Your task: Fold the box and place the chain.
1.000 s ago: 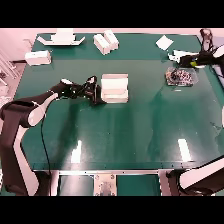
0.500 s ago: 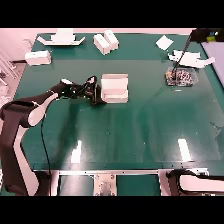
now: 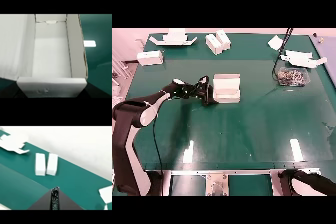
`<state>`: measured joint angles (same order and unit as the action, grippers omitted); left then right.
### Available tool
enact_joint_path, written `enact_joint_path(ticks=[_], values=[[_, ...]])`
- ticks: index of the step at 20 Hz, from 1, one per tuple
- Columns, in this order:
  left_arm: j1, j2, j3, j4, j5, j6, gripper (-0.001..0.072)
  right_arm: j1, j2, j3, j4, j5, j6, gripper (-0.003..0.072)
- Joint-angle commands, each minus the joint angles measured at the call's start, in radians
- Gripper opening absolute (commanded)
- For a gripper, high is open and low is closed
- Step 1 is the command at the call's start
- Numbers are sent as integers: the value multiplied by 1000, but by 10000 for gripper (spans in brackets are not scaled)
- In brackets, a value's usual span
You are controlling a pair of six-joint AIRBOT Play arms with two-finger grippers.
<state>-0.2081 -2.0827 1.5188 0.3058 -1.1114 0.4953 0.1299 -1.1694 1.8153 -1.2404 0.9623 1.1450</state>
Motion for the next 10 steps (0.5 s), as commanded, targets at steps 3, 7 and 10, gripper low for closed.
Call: enact_joint_path(ticks=[3,7,10], values=[[0,1,1,0,0,0,526,129,16,-50,24,1,56,17],[0,1,1,0,0,0,526,216,-10,-127,88,-3,55,17],[0,1,1,0,0,0,525,237,-42,-168,138,-21,55,17]])
